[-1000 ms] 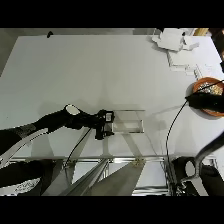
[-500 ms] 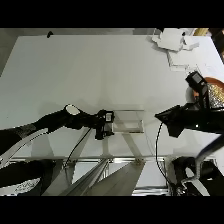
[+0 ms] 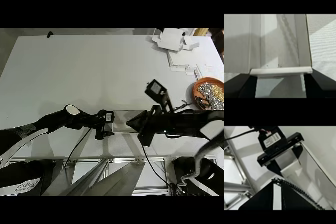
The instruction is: Fold the box and place the chain.
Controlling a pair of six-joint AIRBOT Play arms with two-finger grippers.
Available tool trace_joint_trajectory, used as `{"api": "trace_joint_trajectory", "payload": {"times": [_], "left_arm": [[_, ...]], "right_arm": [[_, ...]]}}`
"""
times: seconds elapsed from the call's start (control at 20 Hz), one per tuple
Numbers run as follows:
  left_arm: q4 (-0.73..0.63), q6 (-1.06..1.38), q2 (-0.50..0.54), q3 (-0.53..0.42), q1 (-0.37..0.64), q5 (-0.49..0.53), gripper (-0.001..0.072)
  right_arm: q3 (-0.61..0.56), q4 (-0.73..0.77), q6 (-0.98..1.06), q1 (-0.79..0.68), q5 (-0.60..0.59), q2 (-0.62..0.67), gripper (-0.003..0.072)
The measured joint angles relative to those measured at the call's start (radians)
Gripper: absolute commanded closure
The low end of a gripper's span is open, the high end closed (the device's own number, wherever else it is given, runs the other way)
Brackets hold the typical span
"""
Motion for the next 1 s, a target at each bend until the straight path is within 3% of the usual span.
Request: {"api": "trace_joint_trajectory", "payload": {"times": [0.2, 0.35, 0.4, 0.7, 1.0], "left_arm": [[0.000, 0.000, 0.000, 0.000, 0.000, 0.000, 0.0437], [0.000, 0.000, 0.000, 0.000, 0.000, 0.000, 0.0437], [0.000, 0.000, 0.000, 0.000, 0.000, 0.000, 0.0437], [0.000, 0.000, 0.000, 0.000, 0.000, 0.000, 0.0437], [0.000, 0.000, 0.000, 0.000, 0.000, 0.000, 0.0437]], "right_arm": [[0.000, -0.052, 0.004, 0.032, -0.032, -0.103, 0.0665], [0.000, -0.114, 0.020, 0.040, -0.024, -0.146, 0.0410], [0.000, -0.137, 0.020, 0.041, -0.016, -0.152, 0.0394], [0.001, -0.353, -0.028, 0.019, 0.109, -0.094, 0.0394], [-0.018, -0.466, -0.443, -0.193, 0.187, -0.058, 0.0403]]}}
